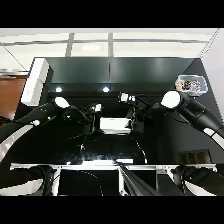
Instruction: Fold the box and place the chain.
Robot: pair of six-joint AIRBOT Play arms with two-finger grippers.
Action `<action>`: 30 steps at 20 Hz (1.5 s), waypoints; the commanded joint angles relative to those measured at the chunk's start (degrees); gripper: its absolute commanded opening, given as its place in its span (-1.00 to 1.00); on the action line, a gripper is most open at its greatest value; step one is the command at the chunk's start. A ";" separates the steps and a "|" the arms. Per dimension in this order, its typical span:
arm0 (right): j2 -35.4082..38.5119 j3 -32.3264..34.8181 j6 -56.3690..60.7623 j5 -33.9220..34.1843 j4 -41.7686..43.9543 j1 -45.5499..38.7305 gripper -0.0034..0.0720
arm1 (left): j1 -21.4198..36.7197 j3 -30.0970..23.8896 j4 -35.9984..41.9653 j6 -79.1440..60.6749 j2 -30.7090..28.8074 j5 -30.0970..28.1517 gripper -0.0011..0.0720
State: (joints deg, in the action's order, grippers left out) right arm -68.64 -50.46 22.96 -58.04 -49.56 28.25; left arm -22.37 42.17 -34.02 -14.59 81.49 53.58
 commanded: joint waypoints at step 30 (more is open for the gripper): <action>-0.55 1.73 4.52 1.29 -0.87 0.92 -0.07 | -0.04 0.00 0.00 -0.02 0.04 -0.02 0.31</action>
State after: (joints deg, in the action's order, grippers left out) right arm -69.19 -48.71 26.87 -56.88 -50.74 29.10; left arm -22.37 42.17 -34.02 -14.61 81.49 53.58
